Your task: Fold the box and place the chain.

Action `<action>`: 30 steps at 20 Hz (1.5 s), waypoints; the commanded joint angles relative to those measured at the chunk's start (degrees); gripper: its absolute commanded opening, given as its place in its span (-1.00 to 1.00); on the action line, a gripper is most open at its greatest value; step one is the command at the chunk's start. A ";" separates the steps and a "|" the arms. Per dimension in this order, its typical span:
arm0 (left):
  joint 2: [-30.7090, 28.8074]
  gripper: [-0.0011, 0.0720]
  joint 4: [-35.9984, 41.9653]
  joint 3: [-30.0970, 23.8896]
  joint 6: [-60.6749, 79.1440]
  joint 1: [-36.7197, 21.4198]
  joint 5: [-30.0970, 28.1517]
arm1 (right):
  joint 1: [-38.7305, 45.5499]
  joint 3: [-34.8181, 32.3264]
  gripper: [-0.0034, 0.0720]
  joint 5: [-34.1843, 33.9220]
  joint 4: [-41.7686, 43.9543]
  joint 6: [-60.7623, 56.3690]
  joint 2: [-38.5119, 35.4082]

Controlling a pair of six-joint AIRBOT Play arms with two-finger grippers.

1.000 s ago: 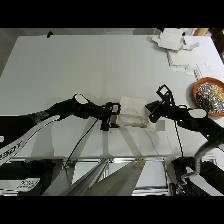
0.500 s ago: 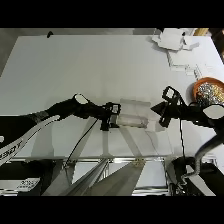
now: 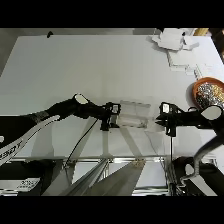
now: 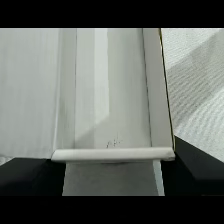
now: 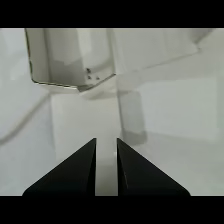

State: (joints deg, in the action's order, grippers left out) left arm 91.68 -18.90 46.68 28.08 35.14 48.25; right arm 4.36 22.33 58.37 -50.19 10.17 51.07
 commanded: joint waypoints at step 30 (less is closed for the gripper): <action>0.00 0.21 0.02 0.00 -0.02 -0.04 -0.02 | -6.56 -2.82 0.18 -6.34 21.38 6.23 12.41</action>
State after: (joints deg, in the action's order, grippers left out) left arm 91.68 -18.87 46.68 27.97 35.11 48.27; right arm -2.17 19.77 53.19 -28.10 20.32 63.66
